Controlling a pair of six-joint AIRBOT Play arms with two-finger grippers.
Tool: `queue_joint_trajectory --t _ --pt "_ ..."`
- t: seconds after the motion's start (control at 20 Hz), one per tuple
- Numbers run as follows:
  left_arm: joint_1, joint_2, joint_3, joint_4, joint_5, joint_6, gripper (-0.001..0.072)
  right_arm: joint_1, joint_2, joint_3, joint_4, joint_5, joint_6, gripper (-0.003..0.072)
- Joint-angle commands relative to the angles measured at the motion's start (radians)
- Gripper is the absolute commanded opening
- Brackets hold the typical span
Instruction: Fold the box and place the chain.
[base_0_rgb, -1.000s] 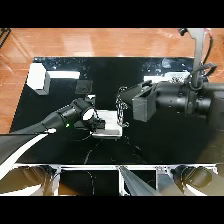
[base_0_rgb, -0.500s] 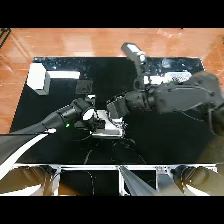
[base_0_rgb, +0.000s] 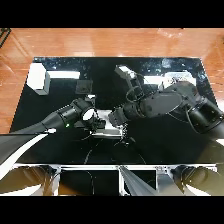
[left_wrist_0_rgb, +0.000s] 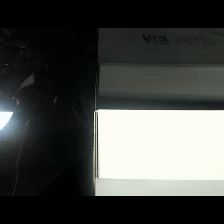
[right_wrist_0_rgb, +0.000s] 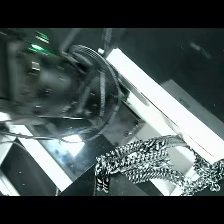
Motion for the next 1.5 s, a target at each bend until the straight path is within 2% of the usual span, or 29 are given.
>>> queue_joint_trajectory --t 0.0,0.05,0.1,0.15,0.3,0.45,0.5,0.6,0.75,0.85,1.0,1.1,1.25,1.45 --pt "0.000 -0.001 0.001 0.000 -0.001 0.000 0.0022 0.000 -0.006 -0.047 0.001 0.043 0.000 0.0047" --pt "0.000 -0.001 0.001 0.000 -0.001 0.000 0.0022 -0.008 -0.006 -0.047 -0.001 0.039 0.000 0.0265" --pt "0.000 -0.001 0.001 0.000 0.000 0.000 0.0022 -0.027 -0.004 -0.046 0.000 0.016 0.001 0.0526" --pt "0.000 -0.001 0.001 0.000 -0.001 0.000 0.0022 -0.053 0.000 -0.046 -0.001 -0.026 -0.005 0.0631" --pt "0.000 -0.001 0.001 0.000 -0.003 0.000 0.0022 -0.177 0.052 -0.047 -0.039 -0.169 -0.119 0.0634" --pt "0.000 -0.001 0.001 0.000 -0.003 0.000 0.0022 -0.324 0.123 -0.097 -0.159 -0.203 -0.247 0.0634" --pt "0.000 -0.001 0.001 0.000 -0.001 0.000 0.0022 -0.360 0.134 -0.139 -0.176 -0.176 -0.305 0.0635" --pt "0.000 -0.001 0.001 -0.001 -0.003 0.000 0.0022 -0.383 0.128 -0.240 -0.151 -0.122 -0.430 0.0711" --pt "0.000 -0.001 0.001 0.000 -0.002 0.000 0.0022 -0.330 0.124 -0.389 -0.153 0.000 -0.624 0.0711" --pt "0.000 -0.001 0.001 -0.001 -0.004 0.000 0.0022 -0.267 0.124 -0.444 -0.142 0.093 -0.713 0.0709" --pt "0.000 -0.001 0.001 -0.001 -0.008 0.000 0.0022 -0.182 0.109 -0.465 -0.076 0.188 -0.882 0.0698" --pt "0.000 -0.001 0.001 -0.001 -0.008 0.000 0.0022 -0.165 0.078 -0.473 0.021 0.228 -1.035 0.0587" --pt "0.000 -0.001 0.001 -0.001 -0.008 0.000 0.0022 -0.156 0.023 -0.473 0.088 0.257 -1.162 0.0615" --pt "0.000 -0.001 0.001 0.000 -0.008 0.000 0.0022 -0.153 -0.042 -0.473 0.099 0.261 -1.184 0.0617"
